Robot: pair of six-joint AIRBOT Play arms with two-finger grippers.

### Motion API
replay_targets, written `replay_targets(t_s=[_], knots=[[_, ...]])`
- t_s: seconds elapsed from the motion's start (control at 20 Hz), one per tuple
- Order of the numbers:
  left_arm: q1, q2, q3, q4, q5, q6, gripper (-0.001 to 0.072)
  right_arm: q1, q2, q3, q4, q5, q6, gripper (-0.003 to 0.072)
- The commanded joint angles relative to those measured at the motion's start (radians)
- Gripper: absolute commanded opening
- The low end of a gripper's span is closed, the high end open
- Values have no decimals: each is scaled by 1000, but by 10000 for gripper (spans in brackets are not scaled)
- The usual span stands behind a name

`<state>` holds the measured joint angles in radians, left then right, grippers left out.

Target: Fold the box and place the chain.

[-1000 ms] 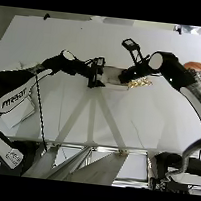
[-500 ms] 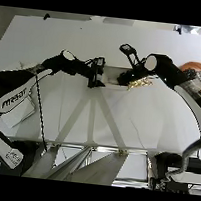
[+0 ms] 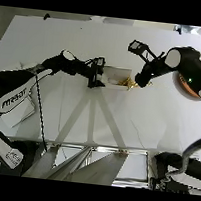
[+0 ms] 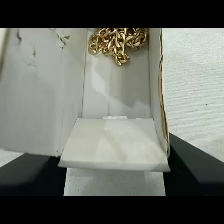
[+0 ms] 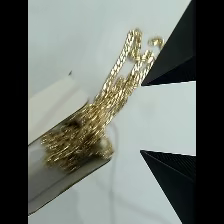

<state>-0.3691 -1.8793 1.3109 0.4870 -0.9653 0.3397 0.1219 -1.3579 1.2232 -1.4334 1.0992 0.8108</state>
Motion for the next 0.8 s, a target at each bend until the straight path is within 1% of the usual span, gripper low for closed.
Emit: replay_targets(t_s=[0.0,0.1,0.15,0.2,0.25,0.3,0.4,0.5,0.55,0.6,0.65,0.75], knots=[[0,0,0,0,0,0,421,-88,-56,-1,47,27,-375,467],[0,0,0,0,0,0,421,-119,-133,0,89,28,-492,470],[0,0,0,0,0,0,421,-124,-171,-1,91,19,-532,486],[0,0,0,0,0,0,421,-126,-210,0,90,-1,-562,537],[0,0,0,0,0,0,421,-125,-241,0,96,-33,-586,573],[0,0,0,0,0,0,421,-125,-270,0,114,-76,-604,578],[0,0,0,0,0,0,421,-125,-309,0,163,-128,-607,575],[0,0,0,0,0,0,421,-125,-336,0,175,-147,-606,519],[0,0,0,0,0,0,421,-125,-346,0,175,-163,-606,518],[0,0,0,0,0,0,421,-125,-354,0,175,-177,-599,495],[0,0,0,0,0,0,421,-125,-358,0,175,-180,-598,401],[0,0,0,0,0,0,421,-125,-357,0,173,-171,-598,113]])
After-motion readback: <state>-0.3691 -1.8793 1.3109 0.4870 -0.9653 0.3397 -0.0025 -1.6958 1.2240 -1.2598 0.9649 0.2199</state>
